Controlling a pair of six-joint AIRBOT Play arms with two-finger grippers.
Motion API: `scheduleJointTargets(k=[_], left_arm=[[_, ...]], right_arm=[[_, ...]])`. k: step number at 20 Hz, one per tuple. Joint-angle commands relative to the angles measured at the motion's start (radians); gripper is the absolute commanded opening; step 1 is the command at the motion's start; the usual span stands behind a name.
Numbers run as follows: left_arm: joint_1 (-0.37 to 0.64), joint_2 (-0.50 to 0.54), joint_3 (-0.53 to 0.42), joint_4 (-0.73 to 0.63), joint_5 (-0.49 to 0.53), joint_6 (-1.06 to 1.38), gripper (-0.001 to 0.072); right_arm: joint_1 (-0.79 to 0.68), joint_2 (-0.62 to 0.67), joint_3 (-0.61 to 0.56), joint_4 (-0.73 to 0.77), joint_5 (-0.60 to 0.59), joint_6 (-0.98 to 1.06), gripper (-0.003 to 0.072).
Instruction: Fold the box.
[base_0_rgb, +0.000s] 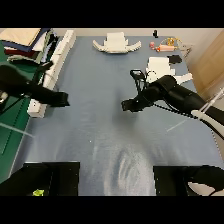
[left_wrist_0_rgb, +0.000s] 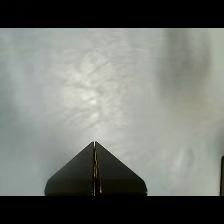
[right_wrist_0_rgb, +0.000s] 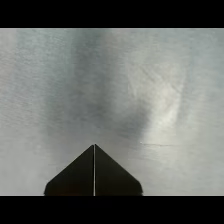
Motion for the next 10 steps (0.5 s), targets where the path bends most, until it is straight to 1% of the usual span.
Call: scheduleJointTargets(k=[1,3,4,10], left_arm=[[-0.185,-0.184,0.103,-0.006,0.029,-0.012,0.0015],[-0.218,-0.225,0.106,-0.005,0.046,-0.010,0.0016],[-0.219,-0.235,0.106,-0.005,0.056,-0.008,0.0016],[-0.219,-0.236,0.106,-0.006,0.058,-0.008,0.0016]], right_arm=[[0.000,-0.067,0.076,0.100,-0.051,-0.011,0.0005],[0.000,-0.068,0.076,0.120,-0.051,-0.010,0.0004],[0.000,-0.068,0.076,0.118,-0.058,-0.010,0.0004],[0.000,-0.068,0.076,0.109,-0.060,-0.010,0.0004]])
